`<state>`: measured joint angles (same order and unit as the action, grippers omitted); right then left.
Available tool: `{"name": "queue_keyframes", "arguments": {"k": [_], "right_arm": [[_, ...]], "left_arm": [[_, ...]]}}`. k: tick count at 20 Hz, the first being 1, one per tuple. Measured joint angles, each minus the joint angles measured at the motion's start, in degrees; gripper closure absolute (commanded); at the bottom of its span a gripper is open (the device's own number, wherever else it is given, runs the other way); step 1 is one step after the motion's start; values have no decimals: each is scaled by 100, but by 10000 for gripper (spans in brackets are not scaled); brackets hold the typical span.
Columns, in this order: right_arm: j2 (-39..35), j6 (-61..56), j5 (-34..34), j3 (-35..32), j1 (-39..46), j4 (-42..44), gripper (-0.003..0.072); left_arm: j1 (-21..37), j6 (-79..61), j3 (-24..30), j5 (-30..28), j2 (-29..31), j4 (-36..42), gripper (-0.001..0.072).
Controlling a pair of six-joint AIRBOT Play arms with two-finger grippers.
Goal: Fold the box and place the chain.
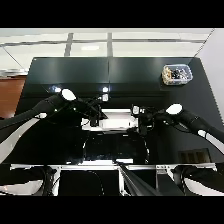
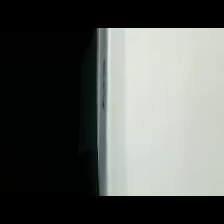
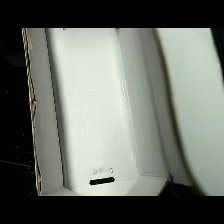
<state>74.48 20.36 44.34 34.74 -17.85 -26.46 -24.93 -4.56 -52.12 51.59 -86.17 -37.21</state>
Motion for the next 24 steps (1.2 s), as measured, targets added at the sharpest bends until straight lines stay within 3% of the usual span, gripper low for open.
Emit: {"name": "queue_keyframes", "arguments": {"k": [14,15,18,19,21,22,24], "right_arm": [[254,-562,-254,164,-315,-704,-15],[254,-564,-262,164,-315,-719,90],[254,-575,-271,164,-319,-741,109],[254,-577,-275,164,-319,-743,221],[254,-584,-295,164,-319,-750,224],[254,-588,-304,164,-319,-754,224],[254,-592,-330,166,-319,-761,224]], "left_arm": [[0,0,0,-2,-2,2,683],[0,0,0,-2,0,2,684],[0,0,0,-4,0,-2,684],[0,0,0,-7,0,-2,683],[0,4,0,-11,0,-2,679],[0,13,0,-13,0,-2,597],[2,52,0,-44,28,15,235]]}}
